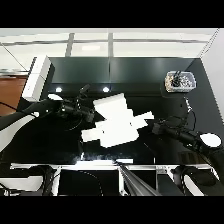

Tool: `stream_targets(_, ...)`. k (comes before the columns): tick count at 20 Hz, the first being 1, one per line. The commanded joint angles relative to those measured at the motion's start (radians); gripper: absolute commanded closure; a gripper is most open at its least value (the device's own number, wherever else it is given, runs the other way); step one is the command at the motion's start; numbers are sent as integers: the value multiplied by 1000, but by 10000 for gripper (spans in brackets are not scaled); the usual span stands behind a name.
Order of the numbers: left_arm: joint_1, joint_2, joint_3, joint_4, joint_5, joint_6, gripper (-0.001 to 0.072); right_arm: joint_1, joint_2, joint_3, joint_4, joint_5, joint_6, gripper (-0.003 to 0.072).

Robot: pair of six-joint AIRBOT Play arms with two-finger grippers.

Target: Fold the box and place the chain.

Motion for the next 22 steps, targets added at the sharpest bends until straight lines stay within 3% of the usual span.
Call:
stream_targets(1,1,-11,16,5,-17,27,608,0,0,0,-31,23,18,676)
stream_targets(3,1,-11,19,8,-19,69,683,0,0,1,-50,34,27,675)
stream_targets(4,1,-11,19,8,-19,91,684,0,0,5,-68,39,38,664)
stream_targets(5,1,-10,19,8,-20,91,684,-1,0,18,-103,45,64,468)
stream_targets(6,1,-6,19,8,-24,95,685,-6,0,42,-165,66,95,186)
stream_targets(7,0,1,19,8,-30,111,686,-16,0,76,-245,95,108,89)
stream_targets(10,-7,56,19,49,-35,133,688,-57,0,239,-554,233,108,90)
stream_targets(13,-84,195,14,173,27,134,688,-66,1,370,-777,314,107,90)
stream_targets(16,-183,314,-24,194,217,220,687,-63,-1,390,-853,313,69,90)
stream_targets(18,-236,333,-55,192,315,283,687,-48,-2,390,-872,335,68,90)
stream_targets(22,-267,303,-97,185,328,413,685,-3,-2,390,-875,354,65,91)
